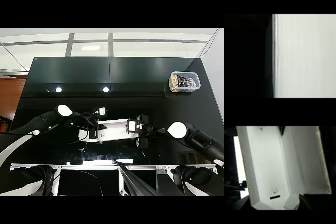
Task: Fold the box and place the chain.
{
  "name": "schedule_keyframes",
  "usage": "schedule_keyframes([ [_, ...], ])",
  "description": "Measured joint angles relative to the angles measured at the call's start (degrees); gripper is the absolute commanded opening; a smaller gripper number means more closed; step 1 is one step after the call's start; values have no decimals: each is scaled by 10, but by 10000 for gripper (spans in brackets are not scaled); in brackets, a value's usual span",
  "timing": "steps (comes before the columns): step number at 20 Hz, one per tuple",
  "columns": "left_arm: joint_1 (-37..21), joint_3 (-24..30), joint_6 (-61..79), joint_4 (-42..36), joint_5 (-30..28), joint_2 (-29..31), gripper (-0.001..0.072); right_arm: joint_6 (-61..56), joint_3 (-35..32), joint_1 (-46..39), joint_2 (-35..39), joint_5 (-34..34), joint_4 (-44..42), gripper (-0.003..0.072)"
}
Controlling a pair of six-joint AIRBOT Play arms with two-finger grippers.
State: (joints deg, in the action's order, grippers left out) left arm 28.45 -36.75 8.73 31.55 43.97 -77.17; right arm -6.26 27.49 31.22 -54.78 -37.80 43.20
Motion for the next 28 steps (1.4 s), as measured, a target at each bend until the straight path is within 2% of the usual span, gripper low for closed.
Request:
schedule_keyframes([
  [10, 3, 0, 0, 3, 0, 0, 28, 55, 3, -29, -39, 9, -94, 720],
  [15, 7, 0, 1, 10, 0, 0, 28, 103, 3, -30, -64, -21, -134, 720],
  [28, 7, 0, 1, 12, 1, 0, 28, 155, 3, -29, -127, -45, -126, 716],
])
